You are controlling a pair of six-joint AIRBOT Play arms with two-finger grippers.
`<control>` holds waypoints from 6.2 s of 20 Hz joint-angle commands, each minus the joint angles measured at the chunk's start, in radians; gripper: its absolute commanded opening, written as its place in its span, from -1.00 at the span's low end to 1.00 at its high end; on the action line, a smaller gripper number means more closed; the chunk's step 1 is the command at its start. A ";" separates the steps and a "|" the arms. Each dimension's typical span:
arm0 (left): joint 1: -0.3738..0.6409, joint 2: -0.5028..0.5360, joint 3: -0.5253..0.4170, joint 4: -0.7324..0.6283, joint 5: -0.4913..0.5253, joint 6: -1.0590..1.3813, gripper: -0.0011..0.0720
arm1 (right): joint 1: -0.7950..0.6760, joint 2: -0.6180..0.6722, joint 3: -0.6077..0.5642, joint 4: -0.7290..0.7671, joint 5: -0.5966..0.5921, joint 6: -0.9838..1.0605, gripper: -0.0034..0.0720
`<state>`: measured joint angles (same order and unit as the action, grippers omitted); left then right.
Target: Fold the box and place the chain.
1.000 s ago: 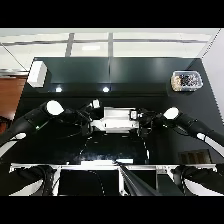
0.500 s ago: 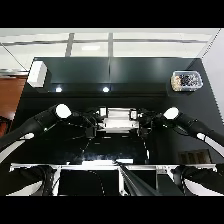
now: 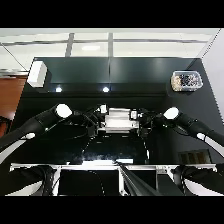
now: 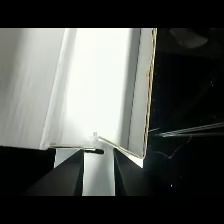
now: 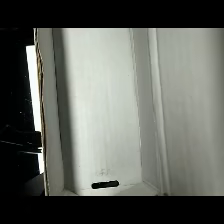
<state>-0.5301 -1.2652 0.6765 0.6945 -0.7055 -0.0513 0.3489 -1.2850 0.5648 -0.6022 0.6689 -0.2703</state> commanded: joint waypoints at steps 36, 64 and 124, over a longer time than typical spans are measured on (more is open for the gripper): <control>0.422 -0.058 -0.076 -0.047 -0.256 -1.200 -0.90 | 0.000 0.000 0.000 0.001 0.000 0.000 -0.27; 0.216 -0.135 0.177 -0.179 -0.415 -1.110 0.45 | 0.000 0.000 0.000 0.001 0.000 0.000 -0.26; -0.273 -0.317 0.518 0.785 -0.377 -2.140 0.16 | 0.000 0.000 0.000 0.002 -0.001 0.000 -0.27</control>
<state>-0.8024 -1.5806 1.1938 1.4750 -1.0851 -2.1845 0.3489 -1.2839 0.5648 -0.6022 0.6689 -0.2722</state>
